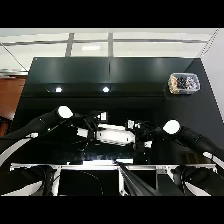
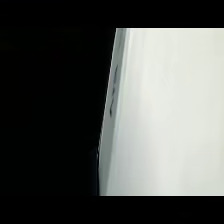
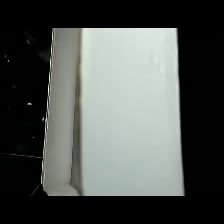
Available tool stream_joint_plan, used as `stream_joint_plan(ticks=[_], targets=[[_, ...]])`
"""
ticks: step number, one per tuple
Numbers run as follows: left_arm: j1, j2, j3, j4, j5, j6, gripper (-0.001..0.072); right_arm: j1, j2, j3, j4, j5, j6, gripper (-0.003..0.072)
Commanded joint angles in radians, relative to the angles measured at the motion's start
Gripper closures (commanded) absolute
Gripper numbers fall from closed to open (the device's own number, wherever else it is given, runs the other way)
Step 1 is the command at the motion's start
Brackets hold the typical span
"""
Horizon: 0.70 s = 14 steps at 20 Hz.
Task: Fold the box and place the chain.
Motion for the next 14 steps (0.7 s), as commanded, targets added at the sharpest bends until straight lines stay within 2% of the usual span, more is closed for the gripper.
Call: stream_joint_plan(ticks=[1,5,9,14], targets=[[0.000,0.000,0.001,0.000,-0.001,0.000,0.0683,0.000,0.000,0.000,0.014,-0.029,0.007,0.0017],[0.000,0.000,0.001,0.000,-0.001,-0.004,0.0683,0.000,0.000,0.000,-0.042,-0.037,0.006,0.0017],[0.000,0.000,0.001,0.000,-0.001,-0.019,0.0684,0.000,-0.001,-0.024,-0.046,-0.101,-0.009,0.0017],[0.000,0.000,0.001,0.000,-0.002,-0.019,0.0683,0.000,-0.001,-0.026,-0.037,-0.109,-0.085,0.0017]])
